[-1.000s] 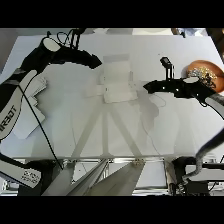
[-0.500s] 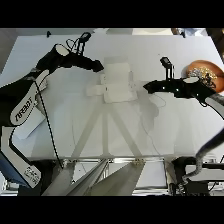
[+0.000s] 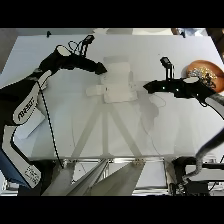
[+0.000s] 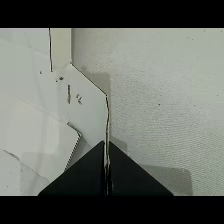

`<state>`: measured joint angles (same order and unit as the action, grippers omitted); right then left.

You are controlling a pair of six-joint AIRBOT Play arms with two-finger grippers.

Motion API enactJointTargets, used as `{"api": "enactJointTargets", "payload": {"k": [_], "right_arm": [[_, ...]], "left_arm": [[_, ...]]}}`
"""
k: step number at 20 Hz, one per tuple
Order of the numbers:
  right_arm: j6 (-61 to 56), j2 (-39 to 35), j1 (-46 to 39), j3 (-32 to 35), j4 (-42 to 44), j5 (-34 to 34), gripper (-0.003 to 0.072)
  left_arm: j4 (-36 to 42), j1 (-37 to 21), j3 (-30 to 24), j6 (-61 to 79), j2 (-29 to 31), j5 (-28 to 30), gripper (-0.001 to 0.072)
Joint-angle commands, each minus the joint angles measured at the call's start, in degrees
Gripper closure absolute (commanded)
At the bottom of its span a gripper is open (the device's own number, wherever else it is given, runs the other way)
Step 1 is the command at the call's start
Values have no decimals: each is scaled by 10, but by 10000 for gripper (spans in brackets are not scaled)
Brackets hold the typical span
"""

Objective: Fold the box and place the chain.

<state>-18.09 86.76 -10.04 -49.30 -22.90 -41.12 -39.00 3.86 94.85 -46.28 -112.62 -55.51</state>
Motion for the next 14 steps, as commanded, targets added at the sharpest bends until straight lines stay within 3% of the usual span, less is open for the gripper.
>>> {"api": "enactJointTargets", "payload": {"k": [1, 9, 14], "right_arm": [[0, 0, 0, 0, 0, 0, 672], [0, 0, 0, 0, 0, 0, 672], [0, 0, 0, 0, 0, 0, 672]], "left_arm": [[4, 0, 0, 28, 0, -56, 230], [87, 10, 0, 136, 0, -88, 230], [38, 27, 0, 144, 0, -150, 231]]}}
